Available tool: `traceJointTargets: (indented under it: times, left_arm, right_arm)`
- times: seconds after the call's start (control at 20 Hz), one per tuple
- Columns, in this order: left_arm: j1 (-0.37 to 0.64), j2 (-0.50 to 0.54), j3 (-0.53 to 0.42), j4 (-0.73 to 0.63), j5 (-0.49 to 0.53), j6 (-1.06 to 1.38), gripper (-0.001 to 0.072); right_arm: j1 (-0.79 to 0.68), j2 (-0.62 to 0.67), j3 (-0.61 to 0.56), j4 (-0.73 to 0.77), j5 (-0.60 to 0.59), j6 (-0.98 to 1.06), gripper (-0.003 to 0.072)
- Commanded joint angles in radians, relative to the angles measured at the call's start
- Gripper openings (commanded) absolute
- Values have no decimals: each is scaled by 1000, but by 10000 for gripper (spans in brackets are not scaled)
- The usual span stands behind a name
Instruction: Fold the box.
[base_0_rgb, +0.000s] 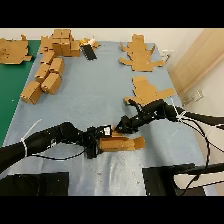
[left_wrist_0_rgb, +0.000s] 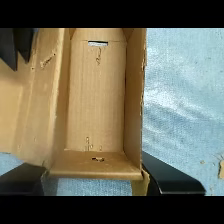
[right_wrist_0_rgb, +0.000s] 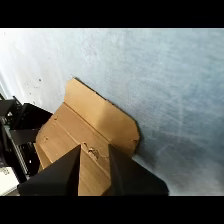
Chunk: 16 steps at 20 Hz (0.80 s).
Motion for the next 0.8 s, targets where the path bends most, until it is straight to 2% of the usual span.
traceJointTargets:
  times: [0.0, 0.15, 0.3, 0.5, 0.55, 0.75]
  left_arm:
    - [0, 1, 0, 0, 0, 0, 525]
    - [0, 1, 0, 0, 0, 0, 525]
    - [0, 1, 0, 0, 1, 0, 525]
    - [0, 1, 0, 0, 0, 0, 525]
    - [0, 1, 0, 0, 1, 0, 525]
    - [0, 1, 0, 0, 0, 0, 525]
  right_arm:
    - [-34, 17, 25, 16, -31, -40, 272]
    - [-117, 120, 96, -30, -121, -95, 273]
    - [-139, 279, 98, -230, -145, -103, 273]
    - [-41, 493, 12, -489, -178, -130, 282]
    - [-2, 534, -10, -539, -185, -134, 323]
    - [171, 619, -85, -777, -163, -181, 324]
